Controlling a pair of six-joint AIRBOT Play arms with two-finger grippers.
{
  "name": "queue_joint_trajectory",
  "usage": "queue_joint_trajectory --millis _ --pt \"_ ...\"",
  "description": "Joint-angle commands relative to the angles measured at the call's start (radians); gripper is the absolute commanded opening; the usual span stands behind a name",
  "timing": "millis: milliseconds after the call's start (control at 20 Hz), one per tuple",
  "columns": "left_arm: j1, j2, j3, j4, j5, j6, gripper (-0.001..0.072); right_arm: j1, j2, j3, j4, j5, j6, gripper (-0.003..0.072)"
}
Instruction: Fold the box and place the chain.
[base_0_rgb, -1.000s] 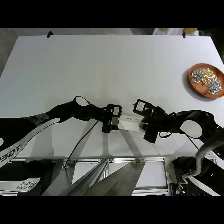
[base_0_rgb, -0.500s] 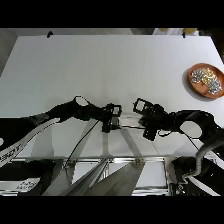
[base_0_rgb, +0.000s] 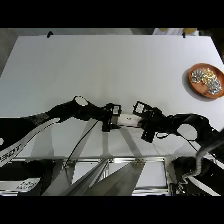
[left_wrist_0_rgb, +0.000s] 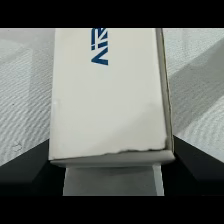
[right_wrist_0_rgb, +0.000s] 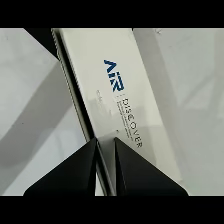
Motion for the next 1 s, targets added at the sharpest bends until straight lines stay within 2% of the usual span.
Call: queue_joint_trajectory --millis 0,100,200,250,550,600,650,700,750,950 --pt "0.000 0.000 0.000 0.002 -0.003 0.002 0.0015 0.000 0.000 -0.011 0.017 -0.006 0.002 0.0122" --pt "0.000 0.000 0.000 0.002 -0.003 0.002 0.0015 0.000 0.000 -0.011 0.031 -0.005 0.002 0.0126" --pt "0.000 0.000 0.000 0.002 -0.003 0.002 0.0015 0.000 0.000 -0.011 0.053 -0.003 0.001 0.0273" --pt "0.000 0.000 0.000 0.002 -0.003 0.002 0.0015 0.000 0.003 -0.011 0.068 -0.004 -0.006 0.0297" --pt "0.000 0.000 0.000 0.002 -0.003 0.002 0.0015 0.000 0.049 -0.010 0.125 -0.007 -0.028 0.0295" --pt "0.000 0.000 0.000 0.002 -0.003 0.002 0.0015 0.000 0.052 -0.010 0.126 -0.006 -0.028 0.0259" --pt "0.000 0.000 0.000 0.002 -0.003 0.002 0.0015 0.000 0.052 -0.011 0.125 -0.006 -0.028 0.0150" --pt "0.000 0.000 0.000 0.002 -0.003 0.002 0.0015 0.000 0.051 -0.011 0.123 -0.006 -0.029 0.0077" --pt "0.000 0.000 0.000 0.002 -0.003 0.002 0.0015 0.000 0.048 -0.011 0.121 -0.007 -0.029 0.0039" --pt "0.000 0.000 0.000 0.002 -0.003 0.002 0.0014 0.000 0.006 -0.015 0.116 -0.002 -0.026 0.0036"
